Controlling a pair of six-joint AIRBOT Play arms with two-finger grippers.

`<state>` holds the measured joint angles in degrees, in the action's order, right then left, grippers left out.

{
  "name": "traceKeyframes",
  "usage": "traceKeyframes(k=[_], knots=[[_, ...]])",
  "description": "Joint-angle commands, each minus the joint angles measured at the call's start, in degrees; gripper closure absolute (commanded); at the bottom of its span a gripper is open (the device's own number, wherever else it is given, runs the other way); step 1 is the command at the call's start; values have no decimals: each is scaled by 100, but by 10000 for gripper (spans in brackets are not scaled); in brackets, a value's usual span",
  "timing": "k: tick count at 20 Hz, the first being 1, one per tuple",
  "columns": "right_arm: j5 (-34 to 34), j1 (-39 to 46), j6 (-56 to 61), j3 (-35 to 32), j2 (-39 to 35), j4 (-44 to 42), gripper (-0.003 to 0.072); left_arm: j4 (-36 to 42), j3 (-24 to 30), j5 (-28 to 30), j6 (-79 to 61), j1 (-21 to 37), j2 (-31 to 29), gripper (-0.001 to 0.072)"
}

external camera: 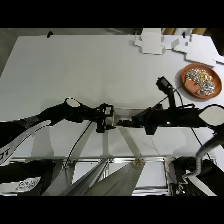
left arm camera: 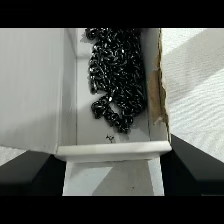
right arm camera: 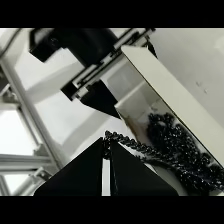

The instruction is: Fold the box and place the chain.

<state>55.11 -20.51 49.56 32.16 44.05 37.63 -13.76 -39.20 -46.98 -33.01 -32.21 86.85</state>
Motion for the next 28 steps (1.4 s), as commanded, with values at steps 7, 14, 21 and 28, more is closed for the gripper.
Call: traceKeyframes(k=[7, 14, 21, 28], knots=[[-697, -363, 468, 417, 680, 804, 408, 0, 2, 2, 0, -2, -2, 220], [-164, -363, 2734, 2090, 726, 4312, 566, -2, 2, 2, 0, -2, -2, 220], [555, 542, 3370, 2332, 1801, 4745, 664, 0, 2, 2, 0, -2, -2, 220], [660, 684, 3582, 2299, 3027, 4752, 380, 0, 2, 2, 0, -2, -2, 220]])
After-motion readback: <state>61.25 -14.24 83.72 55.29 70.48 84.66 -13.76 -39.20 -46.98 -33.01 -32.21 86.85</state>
